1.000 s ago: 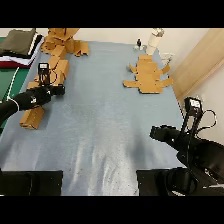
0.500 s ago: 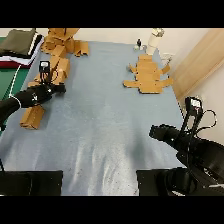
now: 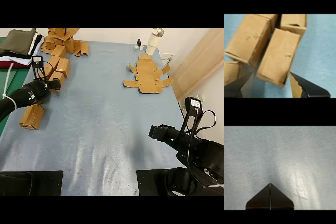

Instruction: Fold the box.

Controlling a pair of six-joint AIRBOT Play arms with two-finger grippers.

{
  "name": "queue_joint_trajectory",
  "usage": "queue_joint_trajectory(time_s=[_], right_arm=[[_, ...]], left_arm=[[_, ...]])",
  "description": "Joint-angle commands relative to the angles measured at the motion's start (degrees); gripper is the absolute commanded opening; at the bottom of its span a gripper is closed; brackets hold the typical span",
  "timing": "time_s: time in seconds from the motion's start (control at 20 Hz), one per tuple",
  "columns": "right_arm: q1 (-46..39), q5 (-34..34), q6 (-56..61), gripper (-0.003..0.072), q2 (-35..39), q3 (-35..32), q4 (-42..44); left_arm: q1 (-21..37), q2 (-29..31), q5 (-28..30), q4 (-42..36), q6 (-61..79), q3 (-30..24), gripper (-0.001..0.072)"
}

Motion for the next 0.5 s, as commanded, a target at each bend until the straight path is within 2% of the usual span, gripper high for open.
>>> queue_joint_trajectory(time_s=[0.0, 0.05, 0.15, 0.2, 0.3, 0.35, 0.4, 0.45], right_arm=[[-0.02, 0.07, 0.00, 0.0004, 0.04, 0.02, 0.15], [-0.02, 0.07, 0.00, 0.0004, -0.07, 0.02, -0.04], [-0.24, 0.07, -0.11, 0.0004, -0.68, 0.02, -0.15], [-0.63, 0.07, -0.44, 0.0004, -1.16, 0.02, 0.37], [-2.34, 0.04, -1.99, 0.0004, -3.23, 0.13, 3.21], [-4.20, 0.15, -4.42, 0.0004, -5.01, 0.15, 5.70], [-6.49, 0.46, -7.98, 0.0004, -7.19, 0.20, 8.33], [-9.49, 1.01, -12.92, 0.0004, -9.94, 0.61, 11.76]], left_arm=[[-2.25, 6.10, 17.79, -16.94, 15.52, 0.07, 0.0701], [-3.19, 7.74, 22.08, -22.49, 21.55, 0.07, 0.0675], [-5.46, 10.25, 27.69, -32.57, 29.46, 0.07, 0.0190], [-6.95, 11.21, 29.38, -37.79, 33.70, 0.07, 0.0109], [-10.62, 12.90, 33.38, -49.94, 48.09, 0.24, 0.0100], [-12.66, 13.25, 36.92, -56.68, 55.47, 0.90, 0.0065], [-14.60, 13.27, 41.29, -61.90, 58.80, 2.01, 0.0011], [-16.37, 13.27, 45.42, -64.89, 60.06, 3.32, 0.0011]])
